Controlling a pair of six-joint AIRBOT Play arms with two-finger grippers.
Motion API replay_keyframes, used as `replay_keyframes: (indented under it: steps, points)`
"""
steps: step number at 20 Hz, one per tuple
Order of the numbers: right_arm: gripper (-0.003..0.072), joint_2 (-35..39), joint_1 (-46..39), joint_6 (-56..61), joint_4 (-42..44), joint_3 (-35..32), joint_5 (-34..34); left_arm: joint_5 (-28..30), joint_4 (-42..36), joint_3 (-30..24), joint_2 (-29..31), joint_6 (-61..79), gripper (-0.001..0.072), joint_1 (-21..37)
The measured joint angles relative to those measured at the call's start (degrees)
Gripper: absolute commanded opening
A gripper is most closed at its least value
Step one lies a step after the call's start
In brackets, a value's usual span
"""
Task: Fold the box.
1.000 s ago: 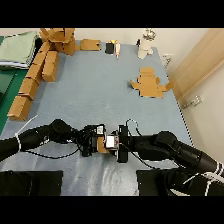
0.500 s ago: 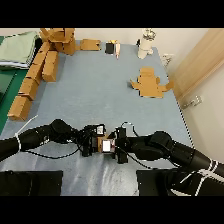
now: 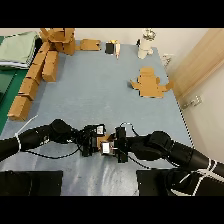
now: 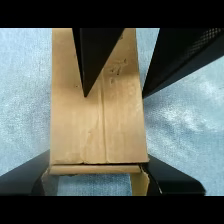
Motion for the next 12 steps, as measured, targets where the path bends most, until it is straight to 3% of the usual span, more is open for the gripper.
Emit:
replay_keyframes:
  steps: [2, 10, 12]
  points:
    - [0.0301, 0.1, 0.0, 0.0, -0.2, 0.4, -0.2, 0.0, 0.0, 0.0, 0.0, 0.0, 0.0479, 0.0]
    - [0.0299, 2.0, 0.0, 0.0, -0.5, 2.4, -0.4, -0.2, 0.0, 0.0, 0.0, 0.1, 0.0479, 0.0]
    - [0.0219, 2.3, 0.3, 0.0, -0.5, 2.7, -0.7, -0.2, 0.0, 0.0, 0.0, 0.1, 0.048, 0.0]
